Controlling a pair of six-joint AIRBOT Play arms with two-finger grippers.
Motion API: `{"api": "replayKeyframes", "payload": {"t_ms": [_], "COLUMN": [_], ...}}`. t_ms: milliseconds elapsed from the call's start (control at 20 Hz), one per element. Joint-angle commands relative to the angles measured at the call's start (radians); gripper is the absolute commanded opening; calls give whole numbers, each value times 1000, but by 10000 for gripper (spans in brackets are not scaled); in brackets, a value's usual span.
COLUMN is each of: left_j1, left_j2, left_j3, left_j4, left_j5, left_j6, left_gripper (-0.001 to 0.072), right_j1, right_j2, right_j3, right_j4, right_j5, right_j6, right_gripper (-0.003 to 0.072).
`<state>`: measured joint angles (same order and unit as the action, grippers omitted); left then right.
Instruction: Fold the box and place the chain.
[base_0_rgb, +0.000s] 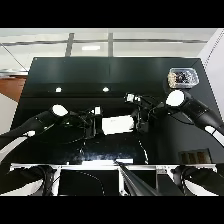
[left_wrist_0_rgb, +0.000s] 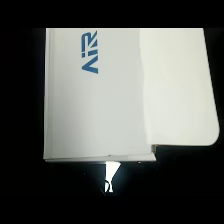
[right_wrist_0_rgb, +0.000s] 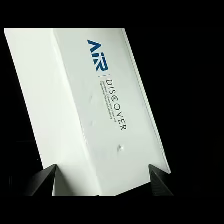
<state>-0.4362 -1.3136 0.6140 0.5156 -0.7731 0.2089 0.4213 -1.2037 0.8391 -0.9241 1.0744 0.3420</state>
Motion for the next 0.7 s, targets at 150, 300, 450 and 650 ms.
{"api": "replayKeyframes", "payload": {"t_ms": [150,300,450,650], "left_j1": [0,0,0,0], "left_j2": [-1,-1,-1,-1], "left_j3": [1,1,1,1], "left_j4": [0,0,0,0], "left_j5": [0,-1,-1,0], "left_j6": [0,0,0,0], "left_gripper": [464,463,464,464], "right_j1": [54,53,53,53], "right_j2": [-14,-13,-11,-6], "right_j3": [0,0,24,36], "right_j4": [-15,-16,-24,-108], "right_j5": [-120,-130,-51,53], "right_j6": [14,22,21,85], "right_gripper": [695,695,696,696]}}
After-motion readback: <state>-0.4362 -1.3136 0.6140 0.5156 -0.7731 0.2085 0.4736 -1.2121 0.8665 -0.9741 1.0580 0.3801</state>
